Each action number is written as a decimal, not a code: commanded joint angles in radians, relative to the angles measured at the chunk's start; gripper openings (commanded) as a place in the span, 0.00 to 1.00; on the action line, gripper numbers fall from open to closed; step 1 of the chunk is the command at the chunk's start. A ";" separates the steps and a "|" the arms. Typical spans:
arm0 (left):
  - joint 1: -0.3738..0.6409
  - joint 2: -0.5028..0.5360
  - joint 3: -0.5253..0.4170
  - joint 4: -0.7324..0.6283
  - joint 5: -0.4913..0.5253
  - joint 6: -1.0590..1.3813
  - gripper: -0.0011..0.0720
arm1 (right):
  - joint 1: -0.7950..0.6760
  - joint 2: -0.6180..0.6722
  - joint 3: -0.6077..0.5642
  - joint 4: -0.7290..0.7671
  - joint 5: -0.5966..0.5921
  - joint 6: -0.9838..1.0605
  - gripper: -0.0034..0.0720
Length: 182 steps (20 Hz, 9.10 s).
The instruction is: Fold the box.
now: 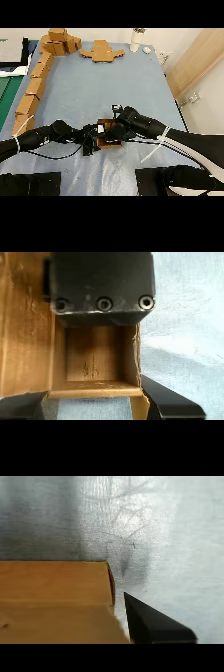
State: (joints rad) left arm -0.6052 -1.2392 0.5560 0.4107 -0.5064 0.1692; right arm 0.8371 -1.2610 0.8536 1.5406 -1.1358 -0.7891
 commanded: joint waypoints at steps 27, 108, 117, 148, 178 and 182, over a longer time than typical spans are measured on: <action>0.000 0.000 0.000 0.001 0.000 -0.002 0.73 | -0.817 -0.142 0.102 0.834 -0.084 -1.168 0.05; 0.000 0.000 0.000 0.001 -0.001 -0.002 0.73 | 0.318 0.443 -0.387 -0.377 0.485 -1.100 0.77; 0.000 0.000 0.000 0.001 0.000 -0.002 0.73 | 0.318 0.438 -0.387 -0.401 0.483 -1.084 0.73; 0.000 0.000 0.000 0.001 0.000 -0.002 0.73 | 0.342 0.528 -0.341 -0.428 0.382 -1.085 0.40; 0.000 0.000 0.000 0.001 0.000 -0.002 0.73 | 0.341 0.462 -0.344 -0.372 0.393 -1.073 0.36; 0.000 0.000 0.000 0.001 0.000 -0.002 0.73 | 0.341 0.462 -0.344 -0.370 0.383 -1.073 0.36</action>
State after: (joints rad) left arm -0.6052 -1.2392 0.5560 0.4118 -0.5076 0.1684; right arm 1.1782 -0.7979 0.5095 1.1667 -0.7444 -1.8622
